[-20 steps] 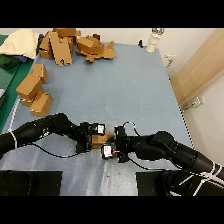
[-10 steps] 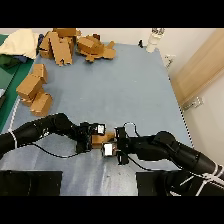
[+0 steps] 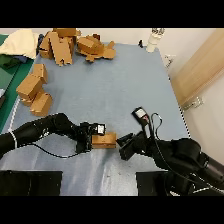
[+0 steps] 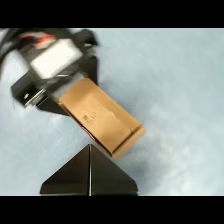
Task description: Fold the box.
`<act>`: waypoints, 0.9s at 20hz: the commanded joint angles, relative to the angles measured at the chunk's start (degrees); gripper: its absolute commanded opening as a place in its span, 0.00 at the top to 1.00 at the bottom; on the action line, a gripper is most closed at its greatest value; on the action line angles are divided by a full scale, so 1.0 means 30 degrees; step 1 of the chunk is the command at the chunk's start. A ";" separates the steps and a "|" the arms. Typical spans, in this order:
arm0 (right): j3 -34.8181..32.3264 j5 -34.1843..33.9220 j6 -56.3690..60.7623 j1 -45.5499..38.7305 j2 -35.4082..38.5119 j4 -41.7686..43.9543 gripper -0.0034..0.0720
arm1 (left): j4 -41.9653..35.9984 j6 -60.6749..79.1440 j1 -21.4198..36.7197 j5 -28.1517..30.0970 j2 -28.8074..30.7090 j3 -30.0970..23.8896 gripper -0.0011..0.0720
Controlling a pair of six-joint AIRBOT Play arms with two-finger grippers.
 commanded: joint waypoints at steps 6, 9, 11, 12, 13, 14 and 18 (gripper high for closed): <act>-0.4641 1.4600 1.5045 0.1821 -0.1960 0.5064 0.95 | 0.0000 -0.0007 0.0000 -0.0138 0.0000 0.0015 0.57; -0.4619 1.5314 1.5868 0.2448 -0.3534 0.5056 0.95 | 0.0000 -0.0007 0.0000 -0.0138 0.0000 0.0015 0.57; -0.4619 1.5424 1.5985 0.2543 -0.4750 0.5064 0.95 | 0.0000 -0.0007 0.0000 -0.0138 0.0000 0.0015 0.57; -0.4612 1.5752 1.6291 0.2543 -0.5275 0.5056 0.95 | 0.0000 -0.0007 0.0000 -0.0138 0.0000 0.0015 0.57; -0.4524 1.5846 1.6560 0.2543 -0.5705 0.5042 0.95 | 0.0000 -0.0007 0.0000 -0.0131 0.0000 0.0015 0.57; -0.4415 1.5883 1.6553 0.2543 -0.6003 0.4896 0.95 | 0.0000 -0.0007 0.0000 -0.0138 0.0000 0.0015 0.57; -0.4299 1.5817 1.6546 0.2616 -0.6353 0.4707 0.95 | 0.0000 -0.0007 0.0000 -0.0168 0.0000 0.0015 0.57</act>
